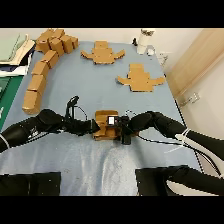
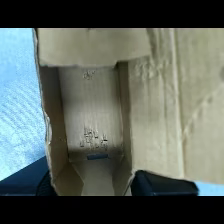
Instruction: Fold the box.
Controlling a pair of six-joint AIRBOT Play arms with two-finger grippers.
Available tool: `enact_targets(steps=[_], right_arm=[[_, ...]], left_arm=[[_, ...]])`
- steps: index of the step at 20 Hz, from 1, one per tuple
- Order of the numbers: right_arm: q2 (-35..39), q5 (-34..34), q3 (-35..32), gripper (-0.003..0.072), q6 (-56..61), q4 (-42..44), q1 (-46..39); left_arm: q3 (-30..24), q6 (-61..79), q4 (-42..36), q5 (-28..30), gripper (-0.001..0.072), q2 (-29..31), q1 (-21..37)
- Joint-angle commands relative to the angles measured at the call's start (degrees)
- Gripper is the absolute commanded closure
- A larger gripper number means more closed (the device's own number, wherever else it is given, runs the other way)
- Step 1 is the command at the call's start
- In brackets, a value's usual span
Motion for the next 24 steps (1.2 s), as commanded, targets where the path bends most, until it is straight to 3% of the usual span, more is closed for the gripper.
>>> enact_targets(steps=[1,4,12,16,24], right_arm=[[-0.02,0.04,0.02,0.0129,0.00,0.00,0.02],[-0.02,0.04,0.02,0.0129,0.00,0.00,0.02],[-0.02,0.04,0.02,0.0130,0.00,0.00,0.02],[-0.02,0.07,0.02,0.0129,0.00,0.00,0.02],[-0.04,0.07,0.02,0.0129,0.00,0.00,0.02]], left_arm=[[4.11,-24.35,23.74,-0.70,0.0230,-0.04,-4.83],[7.69,-35.80,34.12,-1.77,0.0230,-0.37,-9.66],[18.53,-53.70,52.04,-14.93,0.0230,-9.49,-17.90],[22.82,-54.82,53.77,-17.38,0.0228,-12.94,-18.34],[24.00,-55.36,54.97,-17.29,0.0236,-18.03,-18.32]])
